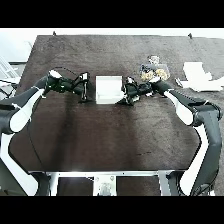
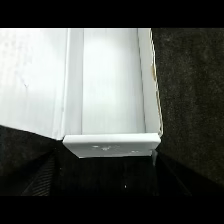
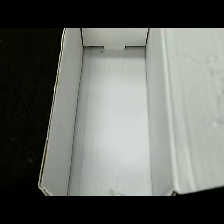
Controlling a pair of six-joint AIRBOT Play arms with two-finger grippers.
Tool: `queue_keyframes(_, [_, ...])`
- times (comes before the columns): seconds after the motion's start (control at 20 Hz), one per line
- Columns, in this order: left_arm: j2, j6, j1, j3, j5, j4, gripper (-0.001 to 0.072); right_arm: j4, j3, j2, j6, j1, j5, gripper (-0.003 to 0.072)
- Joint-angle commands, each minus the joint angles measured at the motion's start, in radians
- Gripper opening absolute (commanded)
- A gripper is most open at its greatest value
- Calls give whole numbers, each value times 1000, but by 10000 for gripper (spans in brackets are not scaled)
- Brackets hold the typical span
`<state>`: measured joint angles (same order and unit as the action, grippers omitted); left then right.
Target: Fold the box and place the chain.
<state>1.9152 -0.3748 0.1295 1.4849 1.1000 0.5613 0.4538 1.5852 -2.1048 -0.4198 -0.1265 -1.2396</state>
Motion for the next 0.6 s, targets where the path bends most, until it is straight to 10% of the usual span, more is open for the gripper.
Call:
queue_keyframes(0.0, [1, 0, 0, 1, 5, -14, 720, 0, 0, 0, 0, -1, 0, 591])
queue_keyframes(0.55, [2, 8, 1, 0, -14, 25, 720, 0, 0, 0, 0, -1, 0, 590])
